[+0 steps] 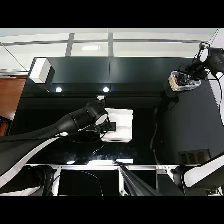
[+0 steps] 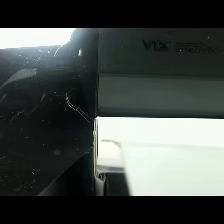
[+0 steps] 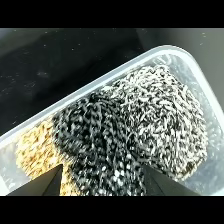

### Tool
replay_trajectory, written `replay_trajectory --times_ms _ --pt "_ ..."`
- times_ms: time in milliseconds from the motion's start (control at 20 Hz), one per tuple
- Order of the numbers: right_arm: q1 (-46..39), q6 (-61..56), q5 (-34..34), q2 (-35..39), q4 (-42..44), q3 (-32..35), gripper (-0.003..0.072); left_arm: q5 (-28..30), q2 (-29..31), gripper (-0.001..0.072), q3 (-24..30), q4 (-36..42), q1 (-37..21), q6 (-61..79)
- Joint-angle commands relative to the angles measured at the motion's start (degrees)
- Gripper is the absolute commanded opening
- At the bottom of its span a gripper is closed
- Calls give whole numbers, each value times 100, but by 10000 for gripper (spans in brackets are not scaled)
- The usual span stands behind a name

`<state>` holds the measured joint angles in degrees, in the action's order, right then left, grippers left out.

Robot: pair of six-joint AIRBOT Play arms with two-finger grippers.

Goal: Fold the box and place the chain.

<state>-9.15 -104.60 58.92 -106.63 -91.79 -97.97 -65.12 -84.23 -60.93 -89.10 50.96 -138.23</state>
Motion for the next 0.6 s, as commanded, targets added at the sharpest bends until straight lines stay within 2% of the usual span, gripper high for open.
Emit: replay_trajectory --times_ms 0,300,350,400,450,500,550 --pt "-142 70 39 -262 74 -221 552 7 -2 26 0 2 0 2" --pt "-219 188 22 -507 507 -221 552 7 -2 27 0 2 0 2" --pt "-214 262 46 -551 643 -221 395 7 -2 26 0 2 0 2" --pt "-212 293 94 -555 669 -227 207 7 -2 27 0 2 0 0" --pt "-216 291 173 -542 629 -291 117 7 -2 27 0 7 0 2" --pt "-229 302 293 -516 533 -415 114 4 -2 26 0 24 2 2" --pt "-227 321 396 -452 391 -527 8 7 -2 26 0 28 2 0"
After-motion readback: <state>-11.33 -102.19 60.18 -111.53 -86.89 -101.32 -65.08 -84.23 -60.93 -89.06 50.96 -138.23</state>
